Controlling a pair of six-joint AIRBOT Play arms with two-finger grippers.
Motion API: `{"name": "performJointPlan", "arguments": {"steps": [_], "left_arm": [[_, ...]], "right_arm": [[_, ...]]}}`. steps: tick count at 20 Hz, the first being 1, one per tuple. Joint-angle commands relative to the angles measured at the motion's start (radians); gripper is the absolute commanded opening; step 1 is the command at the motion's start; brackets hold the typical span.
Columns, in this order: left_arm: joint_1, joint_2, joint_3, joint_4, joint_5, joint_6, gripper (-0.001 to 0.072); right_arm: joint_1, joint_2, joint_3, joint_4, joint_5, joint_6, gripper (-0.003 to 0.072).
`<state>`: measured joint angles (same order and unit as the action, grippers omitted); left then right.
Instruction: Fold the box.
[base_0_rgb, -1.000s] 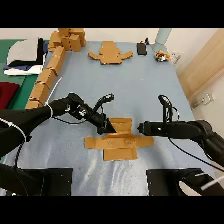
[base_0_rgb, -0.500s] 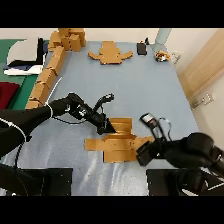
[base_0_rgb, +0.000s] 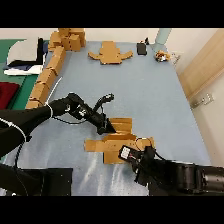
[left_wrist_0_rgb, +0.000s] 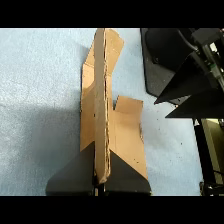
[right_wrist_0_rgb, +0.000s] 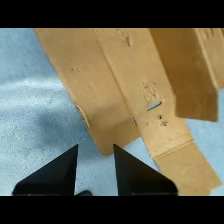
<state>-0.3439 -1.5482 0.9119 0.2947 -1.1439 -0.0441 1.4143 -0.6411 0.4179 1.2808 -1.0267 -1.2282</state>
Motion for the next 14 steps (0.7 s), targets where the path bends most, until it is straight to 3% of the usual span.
{"name": "performJointPlan", "arguments": {"steps": [1,14], "left_arm": [[0.001,0.0,0.001,0.0,0.0,0.0,0.0015],[0.001,0.0,0.001,0.0,0.0,0.0,0.0015]], "right_arm": [[0.026,-0.027,-0.017,-0.04,0.055,-0.003,0.0365],[0.026,-0.033,-0.017,-0.063,0.039,0.035,0.0361]]}}
